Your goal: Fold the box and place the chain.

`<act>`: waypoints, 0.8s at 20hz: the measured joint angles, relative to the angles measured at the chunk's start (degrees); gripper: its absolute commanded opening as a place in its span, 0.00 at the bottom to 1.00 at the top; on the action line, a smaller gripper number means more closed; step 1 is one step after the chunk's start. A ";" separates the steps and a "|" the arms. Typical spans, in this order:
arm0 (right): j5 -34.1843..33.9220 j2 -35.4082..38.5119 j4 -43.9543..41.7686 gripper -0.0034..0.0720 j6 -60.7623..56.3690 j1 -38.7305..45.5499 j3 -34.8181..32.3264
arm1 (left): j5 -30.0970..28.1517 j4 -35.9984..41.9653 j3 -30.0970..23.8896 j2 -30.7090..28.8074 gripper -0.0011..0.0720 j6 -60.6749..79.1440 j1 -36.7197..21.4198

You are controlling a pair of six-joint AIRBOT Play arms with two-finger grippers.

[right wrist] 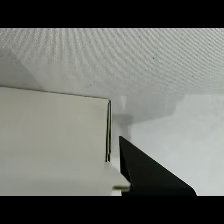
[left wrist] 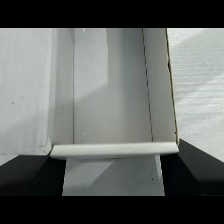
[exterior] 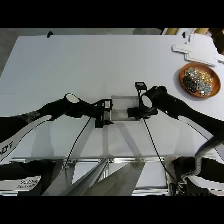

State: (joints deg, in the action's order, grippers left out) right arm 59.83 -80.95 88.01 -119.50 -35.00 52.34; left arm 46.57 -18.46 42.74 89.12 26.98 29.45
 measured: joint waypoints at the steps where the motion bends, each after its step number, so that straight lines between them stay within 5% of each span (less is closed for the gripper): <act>1: -0.02 -0.09 -0.13 0.11 0.00 -0.02 0.02 | -0.02 0.02 0.00 0.00 0.03 0.00 0.00; 7: 0.44 -0.33 -0.09 0.09 -0.11 0.00 0.04 | 0.00 0.13 0.00 0.02 0.03 -0.15 0.02; 9: 0.70 -0.35 0.33 0.51 0.66 -0.02 0.04 | 0.02 -0.07 0.02 0.00 0.03 0.22 0.00; 10: 1.46 -0.31 0.35 0.59 1.03 0.00 0.00 | 0.04 -0.20 0.00 0.02 0.03 0.24 0.00; 16: 3.37 5.77 0.17 0.55 13.42 0.00 0.07 | -0.02 -0.07 0.02 0.02 0.03 0.02 0.00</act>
